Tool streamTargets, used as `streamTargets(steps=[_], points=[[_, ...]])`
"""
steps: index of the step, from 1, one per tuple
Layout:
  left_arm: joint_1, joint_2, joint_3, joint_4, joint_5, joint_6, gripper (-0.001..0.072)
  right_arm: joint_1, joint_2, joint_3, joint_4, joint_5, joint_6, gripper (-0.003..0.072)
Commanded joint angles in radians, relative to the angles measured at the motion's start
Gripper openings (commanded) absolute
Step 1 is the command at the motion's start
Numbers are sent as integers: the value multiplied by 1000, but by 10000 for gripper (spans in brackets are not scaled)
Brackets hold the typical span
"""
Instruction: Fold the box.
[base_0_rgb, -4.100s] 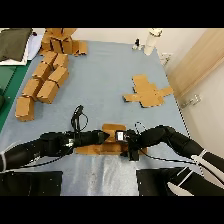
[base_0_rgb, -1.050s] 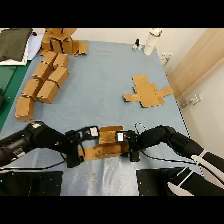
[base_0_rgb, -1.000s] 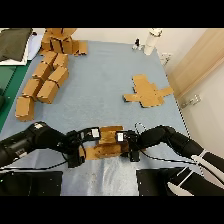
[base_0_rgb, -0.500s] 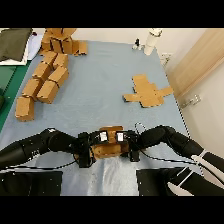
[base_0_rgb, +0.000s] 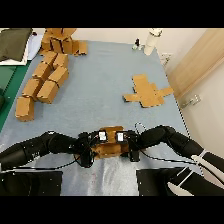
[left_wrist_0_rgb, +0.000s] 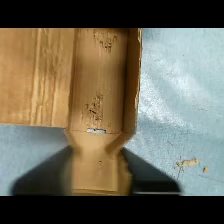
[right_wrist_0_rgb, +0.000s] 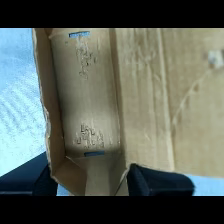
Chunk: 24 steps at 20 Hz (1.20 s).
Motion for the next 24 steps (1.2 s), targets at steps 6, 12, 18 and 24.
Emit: streamTargets(steps=[6, 12, 18, 24], points=[[-1, 0, -5, -18, 30, 23, 212, 0, 0, 0, 0, 0, 0, 562], [-1, -1, -9, -152, 59, 115, 93, 0, 0, 0, 0, 0, 0, 562], [-1, -2, -9, -171, 62, 131, 92, 0, 0, 0, 0, 0, 0, 561], [-1, -38, -9, -287, 87, 231, 94, 0, 0, 0, 0, 0, 0, 561]])
